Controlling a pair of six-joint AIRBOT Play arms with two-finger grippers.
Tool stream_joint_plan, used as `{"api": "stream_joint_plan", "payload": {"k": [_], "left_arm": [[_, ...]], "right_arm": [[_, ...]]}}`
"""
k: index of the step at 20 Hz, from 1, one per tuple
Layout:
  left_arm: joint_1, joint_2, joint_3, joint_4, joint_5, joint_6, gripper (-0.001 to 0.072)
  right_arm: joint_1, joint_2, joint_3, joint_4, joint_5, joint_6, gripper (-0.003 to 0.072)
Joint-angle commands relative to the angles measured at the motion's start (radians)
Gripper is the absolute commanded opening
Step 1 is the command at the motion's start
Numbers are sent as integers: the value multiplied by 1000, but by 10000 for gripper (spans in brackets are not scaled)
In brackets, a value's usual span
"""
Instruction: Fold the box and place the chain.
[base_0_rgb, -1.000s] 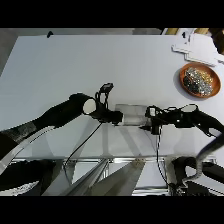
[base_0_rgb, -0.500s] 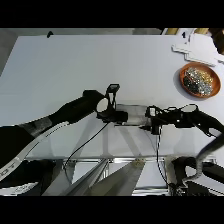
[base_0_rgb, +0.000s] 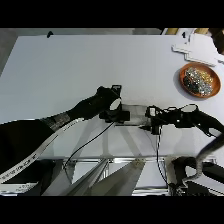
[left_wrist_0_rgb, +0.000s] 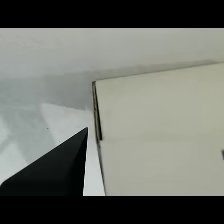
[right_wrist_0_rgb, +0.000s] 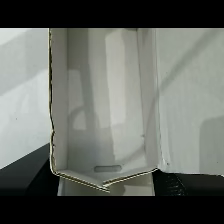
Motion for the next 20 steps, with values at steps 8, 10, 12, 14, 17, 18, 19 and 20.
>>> {"api": "stream_joint_plan", "payload": {"k": [8, 10, 12, 14, 17, 18, 19, 20], "left_arm": [[-10, -32, 13, 42, -27, -50, 259], [-19, -41, 17, 39, -35, -20, 259], [-20, -60, 57, 40, -82, 10, 255], [-20, -84, 114, 41, -133, 16, 207], [-14, -92, 126, 21, -129, 15, 206], [-14, -94, 126, 23, -129, 15, 206], [-15, -97, 126, 23, -129, 15, 206], [-17, -101, 126, 21, -130, 12, 206]], "right_arm": [[1, 1, 0, 0, 0, 0, 458], [1, 0, 0, 0, 0, 0, 458], [1, 1, 0, 0, 0, 0, 458], [1, 1, 0, 0, 0, 0, 458], [1, 1, 0, 0, 0, 0, 458], [1, 1, 0, 0, 0, 0, 458], [1, 0, 0, 0, 0, 0, 458], [1, 1, 0, 0, 0, 0, 458]]}}
